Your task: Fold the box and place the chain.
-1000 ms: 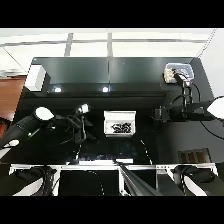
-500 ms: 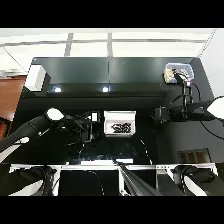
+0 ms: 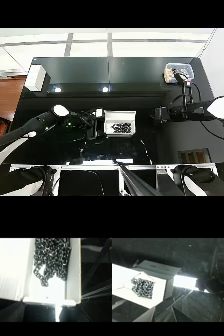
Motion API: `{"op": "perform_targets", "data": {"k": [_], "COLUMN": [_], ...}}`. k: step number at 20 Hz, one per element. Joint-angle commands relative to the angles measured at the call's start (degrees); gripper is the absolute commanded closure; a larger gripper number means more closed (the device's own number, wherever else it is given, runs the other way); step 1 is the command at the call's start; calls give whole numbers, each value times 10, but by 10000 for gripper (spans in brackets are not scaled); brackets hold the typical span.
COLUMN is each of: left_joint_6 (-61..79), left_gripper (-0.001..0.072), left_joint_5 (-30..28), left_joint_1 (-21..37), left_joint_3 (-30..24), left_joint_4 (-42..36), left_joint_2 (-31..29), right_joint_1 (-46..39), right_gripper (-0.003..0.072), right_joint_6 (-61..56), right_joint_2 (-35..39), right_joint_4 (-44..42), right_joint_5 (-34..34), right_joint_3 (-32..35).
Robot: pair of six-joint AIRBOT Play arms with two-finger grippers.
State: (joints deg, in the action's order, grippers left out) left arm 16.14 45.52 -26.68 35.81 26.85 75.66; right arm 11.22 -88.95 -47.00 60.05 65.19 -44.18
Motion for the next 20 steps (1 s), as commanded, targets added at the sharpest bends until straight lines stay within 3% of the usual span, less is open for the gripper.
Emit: {"op": "perform_targets", "data": {"k": [1,5,6,7,9,10,12,16,20], "left_joint_6": [0,1,1,1,1,1,1,1,1], "left_gripper": [-7,-4,24,107,348,382,382,382,380], "left_joint_5": [-2,-3,-3,-3,-3,-3,-3,-3,-3], "left_joint_1": [-4,-4,-4,-4,-4,-4,-4,-4,-4], "left_joint_3": [5,5,5,5,5,5,5,5,5], "left_joint_4": [-1,-1,-1,-2,-2,-2,-2,-2,-3], "left_joint_2": [5,5,5,5,5,5,5,5,5], "right_joint_1": [0,0,0,0,0,0,2,33,94], "right_gripper": [459,460,459,460,459,453,27,23,24], "right_joint_6": [0,0,0,0,0,0,-8,31,140], "right_joint_2": [0,0,0,-1,-1,-2,-9,-75,-159], "right_joint_4": [0,0,0,-1,-2,-2,-22,-92,-104], "right_joint_5": [-2,-12,-18,-28,-52,-70,-121,-250,-267], "right_joint_3": [0,0,0,0,0,0,0,0,0]}}
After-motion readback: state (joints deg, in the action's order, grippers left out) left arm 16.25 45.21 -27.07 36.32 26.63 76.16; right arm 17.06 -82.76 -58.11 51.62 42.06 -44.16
